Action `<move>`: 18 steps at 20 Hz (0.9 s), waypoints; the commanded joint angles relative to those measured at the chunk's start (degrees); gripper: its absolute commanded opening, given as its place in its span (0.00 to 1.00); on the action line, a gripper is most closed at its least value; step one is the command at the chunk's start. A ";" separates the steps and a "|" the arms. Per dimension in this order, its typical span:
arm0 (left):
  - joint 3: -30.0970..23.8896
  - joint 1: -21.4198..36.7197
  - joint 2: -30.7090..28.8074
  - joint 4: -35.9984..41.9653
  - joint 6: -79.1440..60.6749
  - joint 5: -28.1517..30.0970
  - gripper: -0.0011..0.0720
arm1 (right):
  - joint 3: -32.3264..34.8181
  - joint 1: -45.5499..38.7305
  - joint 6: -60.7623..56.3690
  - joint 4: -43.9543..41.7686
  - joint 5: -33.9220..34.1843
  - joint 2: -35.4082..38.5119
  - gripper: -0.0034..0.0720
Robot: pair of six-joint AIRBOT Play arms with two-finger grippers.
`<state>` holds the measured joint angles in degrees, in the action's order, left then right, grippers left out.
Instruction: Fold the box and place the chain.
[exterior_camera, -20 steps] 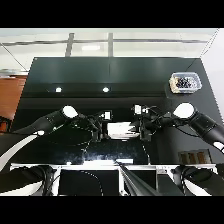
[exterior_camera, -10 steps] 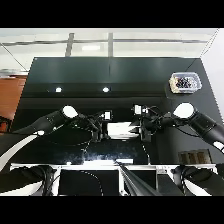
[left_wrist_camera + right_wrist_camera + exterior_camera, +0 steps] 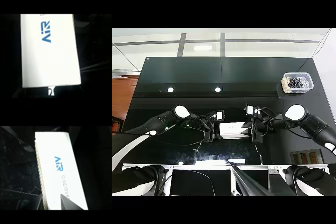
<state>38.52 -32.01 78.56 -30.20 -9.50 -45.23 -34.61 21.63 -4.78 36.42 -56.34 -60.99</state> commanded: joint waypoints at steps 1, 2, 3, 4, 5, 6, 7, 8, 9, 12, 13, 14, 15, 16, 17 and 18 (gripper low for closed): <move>0.02 -0.02 0.04 0.02 0.07 0.02 0.71 | 0.70 0.07 -0.15 0.24 1.20 0.00 0.39; 0.02 -0.02 0.04 0.02 0.07 0.02 0.71 | 0.70 0.04 -0.15 0.42 1.64 0.00 0.39; 0.02 -0.02 0.04 0.02 0.07 0.02 0.71 | 0.70 0.04 -0.15 0.46 1.79 0.00 0.39; 0.02 -0.02 0.04 0.02 0.07 0.02 0.71 | 0.70 0.04 -0.17 0.11 1.68 0.00 0.39; 0.02 -0.02 0.04 0.02 0.07 0.02 0.71 | 0.68 0.04 -0.17 -1.20 1.29 0.02 0.39; 0.02 -0.02 0.04 0.02 0.07 0.02 0.71 | 0.55 0.02 -0.42 -2.60 1.11 0.07 0.39; 0.02 -0.02 0.04 0.02 0.07 0.00 0.71 | 0.15 0.02 -2.21 -2.89 1.03 0.24 0.40; 0.02 -0.02 0.04 0.02 0.07 0.00 0.71 | -0.55 -0.09 -5.95 -2.80 0.79 0.70 0.39; 0.02 -0.02 0.04 0.02 0.09 0.00 0.71 | -1.31 -0.61 -9.97 -2.78 0.00 1.22 0.39; 0.02 -0.02 0.04 0.02 0.07 0.02 0.71 | -3.02 -4.94 -22.38 -2.84 -6.34 3.15 0.39; 0.02 -0.02 0.04 0.02 0.07 0.02 0.71 | -3.04 -6.88 -28.15 -3.41 -9.49 3.23 0.39; 0.02 -0.02 0.04 0.02 0.07 0.04 0.71 | -3.02 -8.59 -35.12 -3.34 -12.48 3.21 0.39; 0.02 -0.02 0.04 0.02 0.07 0.04 0.71 | -2.82 -9.60 -40.70 -3.45 -14.49 3.21 0.31; 0.02 -0.02 0.04 0.02 0.07 0.04 0.71 | -2.56 -9.70 -44.46 -3.45 -14.80 3.19 0.04; 0.02 -0.02 0.04 0.02 0.07 0.04 0.71 | -2.12 -9.68 -48.06 -3.82 -13.75 3.04 0.06; 0.02 -0.02 0.04 0.02 0.07 0.04 0.71 | -1.42 -9.70 -51.10 -5.03 -12.24 2.75 0.06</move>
